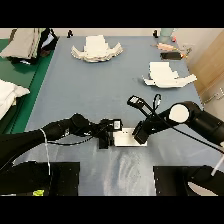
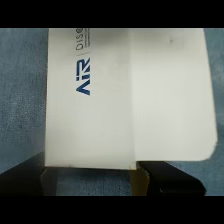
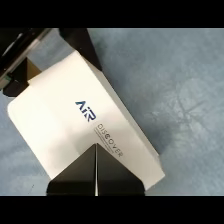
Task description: Fold the box.
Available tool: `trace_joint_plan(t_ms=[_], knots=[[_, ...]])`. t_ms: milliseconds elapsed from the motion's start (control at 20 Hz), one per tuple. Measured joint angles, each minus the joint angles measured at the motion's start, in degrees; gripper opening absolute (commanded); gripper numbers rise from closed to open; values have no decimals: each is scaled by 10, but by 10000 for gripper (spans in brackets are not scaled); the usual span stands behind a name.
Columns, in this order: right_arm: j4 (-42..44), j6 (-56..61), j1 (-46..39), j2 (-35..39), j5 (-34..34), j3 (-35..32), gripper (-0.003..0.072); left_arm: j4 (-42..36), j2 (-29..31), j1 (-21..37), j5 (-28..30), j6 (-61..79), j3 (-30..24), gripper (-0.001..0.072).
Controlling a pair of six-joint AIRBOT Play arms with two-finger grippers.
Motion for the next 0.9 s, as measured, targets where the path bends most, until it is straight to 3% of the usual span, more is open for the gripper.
trace_joint_plan(t_ms=[150, 200, 400, 550, 650, 850, 900], knots=[[-10, -6, 44, 40, -53, -33, 3, 0, 0, 0, 0, 0, 0, 525], [-16, -14, 59, 51, -68, -40, 47, 0, 0, 0, 0, 0, 0, 525], [-60, -56, 104, 74, -100, -52, 376, 0, 0, 0, 0, 0, 0, 525], [-99, -81, 117, 78, -122, -56, 391, 0, 0, 0, 0, 0, 0, 525], [-124, -92, 120, 79, -140, -56, 530, 0, 0, 0, 0, 0, 0, 524], [-152, -101, 124, 78, -159, -57, 538, 0, 0, 0, 0, 0, 0, 525], [-155, -103, 124, 75, -160, -57, 598, 0, 0, 0, 0, 0, 0, 524]])
